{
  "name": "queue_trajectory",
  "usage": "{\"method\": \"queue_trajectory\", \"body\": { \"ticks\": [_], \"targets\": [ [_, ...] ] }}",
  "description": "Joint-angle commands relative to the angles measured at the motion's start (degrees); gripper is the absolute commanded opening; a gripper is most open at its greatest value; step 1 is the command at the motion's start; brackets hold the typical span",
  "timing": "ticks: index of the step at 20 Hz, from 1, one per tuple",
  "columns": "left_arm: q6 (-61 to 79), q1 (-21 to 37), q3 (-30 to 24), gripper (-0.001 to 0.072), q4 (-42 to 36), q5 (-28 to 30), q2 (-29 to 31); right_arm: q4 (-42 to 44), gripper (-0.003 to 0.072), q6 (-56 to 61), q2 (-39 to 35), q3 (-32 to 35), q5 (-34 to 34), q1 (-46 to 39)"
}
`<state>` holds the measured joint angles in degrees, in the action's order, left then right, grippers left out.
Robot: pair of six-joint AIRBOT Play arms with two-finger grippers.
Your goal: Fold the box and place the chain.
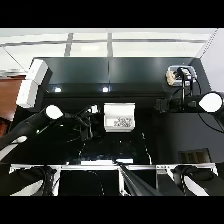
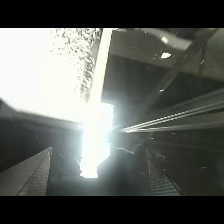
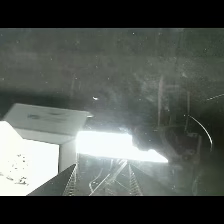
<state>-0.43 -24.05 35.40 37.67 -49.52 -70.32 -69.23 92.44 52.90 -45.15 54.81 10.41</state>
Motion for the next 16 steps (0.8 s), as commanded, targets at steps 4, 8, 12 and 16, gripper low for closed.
{"method": "queue_trajectory", "body": {
  "ticks": [4, 8, 12, 16],
  "targets": [
    [13.1, 3.0, 7.8, 0.0714, -3.7, -1.6, -9.7, 0.5, 0.0371, 0.8, 0.0, 0.0, -0.7, 0.0],
    [13.1, 1.5, 10.1, 0.0713, -3.7, -1.6, -12.3, 1.5, 0.0372, 0.8, 0.0, 0.0, -2.0, 0.0],
    [13.0, 1.1, 10.1, 0.0713, -2.3, -2.1, -12.8, 1.9, 0.0371, 0.8, 0.0, 0.0, -2.6, 0.0],
    [12.4, 1.1, 10.1, 0.0713, -2.8, -2.1, -12.8, 1.9, 0.0371, 0.8, 0.0, 0.0, -2.6, 0.0]
  ]
}}
